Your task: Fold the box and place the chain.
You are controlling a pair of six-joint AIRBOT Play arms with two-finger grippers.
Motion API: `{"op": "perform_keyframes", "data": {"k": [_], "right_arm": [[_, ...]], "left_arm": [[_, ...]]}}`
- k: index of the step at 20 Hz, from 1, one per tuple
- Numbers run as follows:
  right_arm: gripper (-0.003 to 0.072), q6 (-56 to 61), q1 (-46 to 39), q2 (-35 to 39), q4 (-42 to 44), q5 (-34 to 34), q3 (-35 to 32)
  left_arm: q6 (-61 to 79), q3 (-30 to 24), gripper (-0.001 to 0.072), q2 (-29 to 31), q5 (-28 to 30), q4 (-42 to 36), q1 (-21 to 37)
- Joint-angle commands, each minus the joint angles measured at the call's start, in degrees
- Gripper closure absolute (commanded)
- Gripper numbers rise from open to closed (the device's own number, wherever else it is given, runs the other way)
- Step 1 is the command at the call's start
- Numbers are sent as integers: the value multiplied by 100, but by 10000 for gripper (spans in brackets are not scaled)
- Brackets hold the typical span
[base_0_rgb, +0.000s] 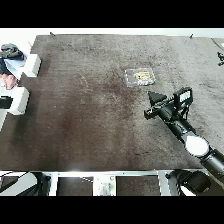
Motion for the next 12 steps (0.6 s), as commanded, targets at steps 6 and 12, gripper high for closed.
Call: {"op": "perform_keyframes", "data": {"k": [6, 12], "right_arm": [[700, 2, -9, 4, 0, -190, -2], [700, 2, -9, 4, 2, -197, 0]], "left_arm": [[254, 708, 706, 455, -1292, -2135, -284], [922, 382, 706, 1871, 518, -2439, -1875]]}}
